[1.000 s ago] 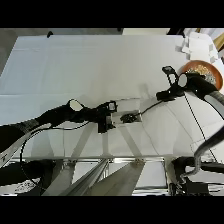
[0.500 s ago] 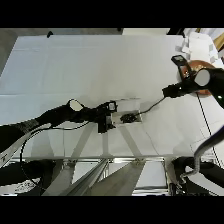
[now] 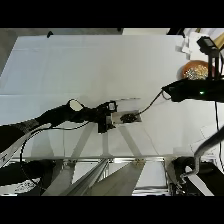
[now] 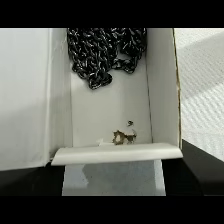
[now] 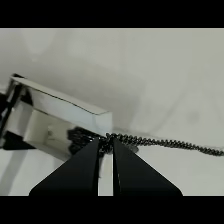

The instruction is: Fold the box and place the chain.

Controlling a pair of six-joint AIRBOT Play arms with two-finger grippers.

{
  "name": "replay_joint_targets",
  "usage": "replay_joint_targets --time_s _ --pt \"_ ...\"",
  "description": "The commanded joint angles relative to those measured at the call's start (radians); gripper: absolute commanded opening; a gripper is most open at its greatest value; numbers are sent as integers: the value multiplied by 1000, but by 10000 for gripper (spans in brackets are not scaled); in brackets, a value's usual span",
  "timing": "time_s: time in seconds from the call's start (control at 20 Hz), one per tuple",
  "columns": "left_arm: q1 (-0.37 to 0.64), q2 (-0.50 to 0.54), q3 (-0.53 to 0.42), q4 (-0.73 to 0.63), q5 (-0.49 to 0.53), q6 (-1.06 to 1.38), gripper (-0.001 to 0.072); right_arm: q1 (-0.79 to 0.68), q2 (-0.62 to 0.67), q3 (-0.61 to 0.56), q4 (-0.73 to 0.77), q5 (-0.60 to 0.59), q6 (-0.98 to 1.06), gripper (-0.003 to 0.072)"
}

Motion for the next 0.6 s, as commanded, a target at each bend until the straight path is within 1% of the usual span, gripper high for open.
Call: replay_joint_targets --time_s 0.0,0.15,0.3,0.4,0.55 --pt "0 1 0 0 -2 0 251 0 79 1 230 38 -58 9" --pt "0 1 0 0 -2 0 251 0 90 1 377 70 -98 9" --pt "0 1 0 0 -2 0 251 0 90 1 471 78 -119 9" --pt "0 1 0 0 -2 0 251 15 90 1 455 65 -123 9" --pt "0 1 0 0 -2 0 251 99 76 -14 397 13 -141 10"
